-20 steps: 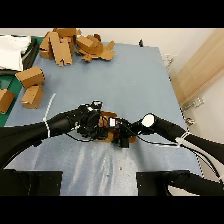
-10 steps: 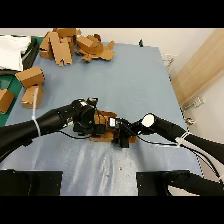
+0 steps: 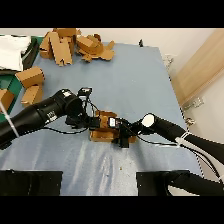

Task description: Fold the box.

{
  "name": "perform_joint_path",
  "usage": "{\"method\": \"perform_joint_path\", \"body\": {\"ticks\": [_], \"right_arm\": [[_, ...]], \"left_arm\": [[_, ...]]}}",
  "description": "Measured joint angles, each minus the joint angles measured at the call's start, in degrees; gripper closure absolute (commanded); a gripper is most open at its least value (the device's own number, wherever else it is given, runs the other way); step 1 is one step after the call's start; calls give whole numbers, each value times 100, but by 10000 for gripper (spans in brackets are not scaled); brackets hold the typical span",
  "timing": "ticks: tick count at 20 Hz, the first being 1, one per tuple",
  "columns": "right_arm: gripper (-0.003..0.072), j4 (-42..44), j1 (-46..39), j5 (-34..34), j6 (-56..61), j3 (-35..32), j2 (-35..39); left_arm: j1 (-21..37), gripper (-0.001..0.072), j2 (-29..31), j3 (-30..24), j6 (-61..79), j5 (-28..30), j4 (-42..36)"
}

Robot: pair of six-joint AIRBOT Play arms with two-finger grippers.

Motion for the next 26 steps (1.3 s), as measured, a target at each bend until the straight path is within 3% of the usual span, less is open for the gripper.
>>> {"method": "perform_joint_path", "body": {"ticks": [2,3,4,5,7,10,12,14,17,21,22,23,24,26], "right_arm": [[684,0,0,0,0,0,0],[684,0,0,0,0,0,0],[684,0,0,0,-2,0,0],[684,0,0,0,-2,0,0],[684,0,0,2,-2,0,0],[684,0,-2,2,-2,0,0],[684,0,0,2,-2,0,0],[684,0,-2,0,-2,0,0],[683,0,-4,2,-2,0,0],[684,0,-4,0,-2,0,0],[684,0,-4,0,-4,0,0],[683,0,-4,0,-4,0,0],[683,0,-4,0,-4,0,0],[684,-2,-4,-2,-4,0,0]], "left_arm": [[7,221,146,0,348,-398,131],[11,267,210,0,525,-649,262],[20,450,289,-4,737,-920,448],[17,569,365,-15,977,-1095,658],[48,695,520,-57,1591,-1130,1156],[481,695,555,-155,2970,-310,1375],[1097,695,404,-210,4406,411,553],[1843,696,186,-243,6260,844,-901],[2702,696,-105,-345,9248,654,-3034],[3117,693,-254,-1064,12187,376,-4264],[3191,612,-271,-1320,12804,398,-4391],[3226,242,-278,-1563,13320,442,-4507],[3248,31,-291,-1755,13687,468,-4607],[3279,32,-299,-2033,14183,544,-4739]]}}
